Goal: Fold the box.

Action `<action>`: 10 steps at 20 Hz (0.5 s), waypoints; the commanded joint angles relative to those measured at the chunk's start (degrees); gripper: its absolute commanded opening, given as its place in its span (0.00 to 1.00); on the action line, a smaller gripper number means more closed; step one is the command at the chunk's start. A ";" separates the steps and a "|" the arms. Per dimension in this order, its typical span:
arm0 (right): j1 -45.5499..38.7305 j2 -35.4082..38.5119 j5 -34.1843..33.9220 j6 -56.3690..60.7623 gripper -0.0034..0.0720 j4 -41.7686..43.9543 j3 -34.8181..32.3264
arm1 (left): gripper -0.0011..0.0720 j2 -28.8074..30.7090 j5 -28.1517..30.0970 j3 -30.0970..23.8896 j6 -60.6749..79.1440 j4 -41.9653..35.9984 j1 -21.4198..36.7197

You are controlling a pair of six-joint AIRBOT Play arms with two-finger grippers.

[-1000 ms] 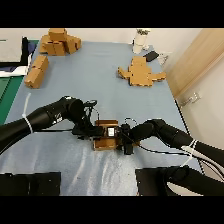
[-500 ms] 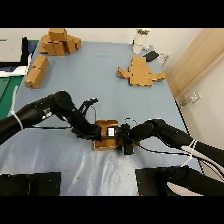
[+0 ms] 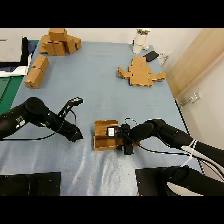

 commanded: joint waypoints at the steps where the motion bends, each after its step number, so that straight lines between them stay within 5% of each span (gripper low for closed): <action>1: -0.02 0.00 0.04 0.02 0.69 0.00 -0.04 | 0.03 1.92 14.01 -3.30 24.83 -0.22 -3.48; 3: -0.02 0.00 0.07 0.02 0.69 0.02 -0.04 | 0.04 1.92 14.53 -4.48 34.51 -1.36 -4.50; 4: -0.02 0.00 0.04 0.02 0.69 0.02 -0.04 | 0.34 1.92 14.86 -5.51 37.99 -2.99 -4.31; 5: -0.02 0.00 0.04 0.02 0.69 0.02 -0.04 | 0.94 1.92 15.43 -7.02 42.40 -7.67 -4.26; 10: -0.02 0.00 0.04 0.02 0.69 0.00 -0.04 | 0.96 1.95 16.81 -15.43 73.85 -33.05 -5.77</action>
